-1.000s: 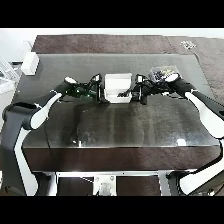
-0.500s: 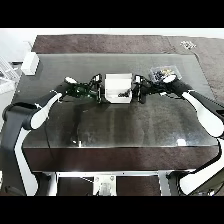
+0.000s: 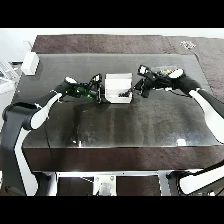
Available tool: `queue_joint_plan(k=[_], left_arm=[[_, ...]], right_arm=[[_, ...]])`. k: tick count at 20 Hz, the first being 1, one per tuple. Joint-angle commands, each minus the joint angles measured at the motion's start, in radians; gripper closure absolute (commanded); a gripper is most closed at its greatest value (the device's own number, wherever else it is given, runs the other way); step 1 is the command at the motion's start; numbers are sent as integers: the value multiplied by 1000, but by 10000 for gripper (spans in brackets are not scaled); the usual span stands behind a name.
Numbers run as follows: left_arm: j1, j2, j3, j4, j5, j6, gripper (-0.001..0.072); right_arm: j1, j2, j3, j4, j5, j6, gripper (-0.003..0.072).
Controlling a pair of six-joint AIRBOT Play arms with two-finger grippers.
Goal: Fold the box and place the chain.
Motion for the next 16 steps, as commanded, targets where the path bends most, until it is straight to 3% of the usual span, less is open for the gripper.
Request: queue_joint_plan(k=[1, 9, 16], left_arm=[[0, 0, 0, 0, 0, 0, 226], [0, 0, 0, 0, 0, 0, 226], [0, 0, 0, 0, 0, 0, 226]], right_arm=[[-8, 101, 2, -17, -2, 117, 680], [20, 369, 2, -34, 24, 275, 680], [169, 549, 2, -34, 1, 359, 680]])
